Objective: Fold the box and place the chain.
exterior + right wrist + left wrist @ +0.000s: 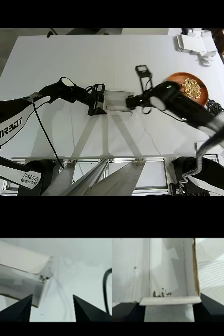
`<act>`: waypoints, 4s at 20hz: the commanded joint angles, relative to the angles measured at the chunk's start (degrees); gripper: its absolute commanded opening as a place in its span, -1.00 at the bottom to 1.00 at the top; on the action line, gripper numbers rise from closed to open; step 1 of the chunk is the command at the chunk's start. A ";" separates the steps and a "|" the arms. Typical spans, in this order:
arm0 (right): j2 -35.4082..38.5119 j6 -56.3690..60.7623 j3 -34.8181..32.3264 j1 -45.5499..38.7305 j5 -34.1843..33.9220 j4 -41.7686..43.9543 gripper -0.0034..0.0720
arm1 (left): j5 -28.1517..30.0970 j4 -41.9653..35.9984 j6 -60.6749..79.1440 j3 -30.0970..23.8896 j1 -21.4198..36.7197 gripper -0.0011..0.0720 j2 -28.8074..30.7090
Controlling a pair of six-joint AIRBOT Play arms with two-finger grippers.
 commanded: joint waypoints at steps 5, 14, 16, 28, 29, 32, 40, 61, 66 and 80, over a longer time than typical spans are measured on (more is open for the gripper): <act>9.22 -15.91 0.07 -31.15 3.21 -4.61 0.58 | 0.02 0.00 0.00 0.02 -0.02 -0.38 -0.02; -8.70 -27.89 5.53 -57.96 -4.31 5.22 0.85 | -0.02 -0.02 0.00 0.02 -0.02 -0.38 -0.02; -15.39 -27.82 11.23 -57.94 -3.58 5.27 0.86 | -0.04 -0.02 0.00 0.02 -0.02 -0.38 -0.02; -34.12 -32.94 20.61 -56.76 -3.06 10.36 0.45 | -0.13 -0.02 0.00 0.02 -0.02 -0.38 -0.02; -34.10 -32.94 20.61 -56.76 -2.67 10.38 0.24 | -0.13 -0.02 0.00 0.02 -0.02 -0.38 -0.02; -33.94 -33.00 20.61 -56.76 -0.44 10.43 -0.88 | -0.13 -0.02 0.00 0.02 -0.02 -0.38 -0.02; -25.92 -41.53 20.61 -51.71 11.96 9.90 -0.89 | -0.15 0.00 0.00 0.02 -0.02 -0.38 -0.02; -18.67 -40.06 14.64 -51.74 12.31 9.31 0.59 | -0.13 0.00 0.00 0.02 -0.02 -0.38 -0.02; -25.94 -41.44 13.92 -51.65 9.68 9.49 0.75 | -0.13 -0.02 0.00 0.02 -0.02 -0.38 -0.02; -26.01 -41.53 12.59 -50.84 2.56 7.43 -0.88 | -0.17 -0.02 0.00 0.02 -0.02 -0.38 -0.02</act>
